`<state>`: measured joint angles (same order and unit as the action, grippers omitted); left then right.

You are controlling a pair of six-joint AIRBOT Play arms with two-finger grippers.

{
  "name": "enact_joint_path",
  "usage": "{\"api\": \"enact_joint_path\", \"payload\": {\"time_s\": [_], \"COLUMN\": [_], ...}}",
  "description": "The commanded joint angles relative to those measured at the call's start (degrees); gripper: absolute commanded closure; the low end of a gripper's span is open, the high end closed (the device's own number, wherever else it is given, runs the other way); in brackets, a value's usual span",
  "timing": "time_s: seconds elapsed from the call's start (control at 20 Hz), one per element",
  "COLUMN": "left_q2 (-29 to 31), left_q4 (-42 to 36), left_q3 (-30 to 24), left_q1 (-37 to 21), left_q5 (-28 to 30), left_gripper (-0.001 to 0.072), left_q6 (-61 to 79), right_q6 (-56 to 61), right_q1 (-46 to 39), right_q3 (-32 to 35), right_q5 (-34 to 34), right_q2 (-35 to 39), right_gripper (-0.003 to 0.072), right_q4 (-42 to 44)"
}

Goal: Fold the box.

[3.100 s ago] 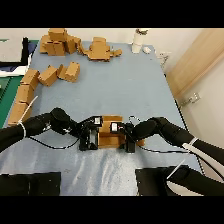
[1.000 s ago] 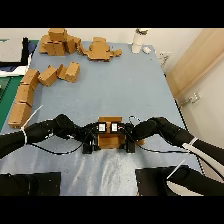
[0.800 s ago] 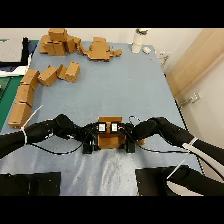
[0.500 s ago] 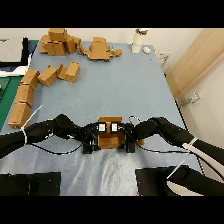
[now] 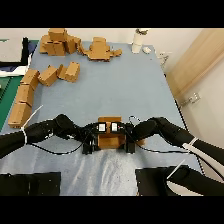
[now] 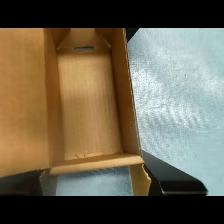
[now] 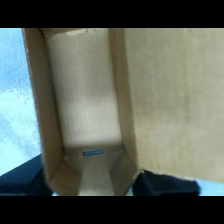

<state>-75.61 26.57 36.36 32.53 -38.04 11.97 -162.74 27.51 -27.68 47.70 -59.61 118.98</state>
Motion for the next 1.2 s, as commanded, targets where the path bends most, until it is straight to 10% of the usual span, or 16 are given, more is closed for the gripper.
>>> {"api": "enact_joint_path", "payload": {"time_s": [0.0, 0.75, 1.15], "left_q2": [0.0, 0.0, 0.0], "left_q4": [0.0, 0.0, 0.0], "left_q3": [0.0, 0.0, 0.0], "left_q1": [0.0, 0.0, 0.0], "left_q5": [0.5, 0.5, 0.5], "left_gripper": [0.0182, 0.0182, 0.0182], "left_q6": [0.1, 0.1, 0.1], "right_q6": [3.9, 38.1, 68.8], "right_q1": [0.0, 0.0, 0.0], "right_q3": [-0.4, -5.4, -5.4], "right_q5": [-0.1, 17.6, 20.1], "right_q2": [0.7, 17.6, 24.8], "right_gripper": [-0.0029, -0.0010, -0.0010], "right_q4": [-0.4, -14.4, 2.2]}}
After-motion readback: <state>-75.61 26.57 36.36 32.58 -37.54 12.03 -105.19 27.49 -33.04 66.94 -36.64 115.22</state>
